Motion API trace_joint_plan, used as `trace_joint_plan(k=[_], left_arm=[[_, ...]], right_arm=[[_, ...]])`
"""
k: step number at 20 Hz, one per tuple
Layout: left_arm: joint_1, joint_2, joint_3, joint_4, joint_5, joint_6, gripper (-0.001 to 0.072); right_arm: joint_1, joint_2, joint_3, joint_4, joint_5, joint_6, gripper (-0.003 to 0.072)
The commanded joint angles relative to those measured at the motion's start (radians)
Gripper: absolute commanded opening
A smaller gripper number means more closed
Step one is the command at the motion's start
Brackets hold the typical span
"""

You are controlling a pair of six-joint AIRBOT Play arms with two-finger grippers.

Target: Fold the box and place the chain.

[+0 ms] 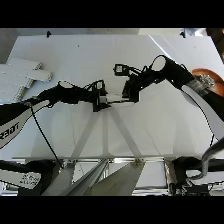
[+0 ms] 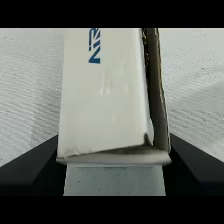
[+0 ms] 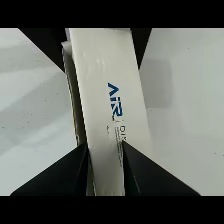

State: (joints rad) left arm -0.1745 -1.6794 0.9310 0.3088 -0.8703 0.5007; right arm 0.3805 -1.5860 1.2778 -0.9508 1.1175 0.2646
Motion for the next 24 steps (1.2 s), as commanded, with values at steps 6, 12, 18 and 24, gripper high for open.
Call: trace_joint_plan(k=[6,12,18,24], left_arm=[[-0.001,0.000,0.000,-0.002,0.002,-0.001,0.0394],[-0.001,0.000,0.000,-0.002,0.002,-0.001,0.0394],[-0.001,0.000,0.000,-0.002,0.002,-0.001,0.0394],[-0.001,0.000,0.000,-0.002,0.002,-0.001,0.0394]], right_arm=[[0.021,-0.011,-0.002,0.009,0.023,0.001,0.0213],[0.021,-0.014,-0.002,0.013,0.060,0.001,0.0345],[0.021,-0.023,-0.007,0.013,0.097,0.024,0.0344],[0.026,-0.025,-0.030,0.011,0.093,0.027,0.0344]])
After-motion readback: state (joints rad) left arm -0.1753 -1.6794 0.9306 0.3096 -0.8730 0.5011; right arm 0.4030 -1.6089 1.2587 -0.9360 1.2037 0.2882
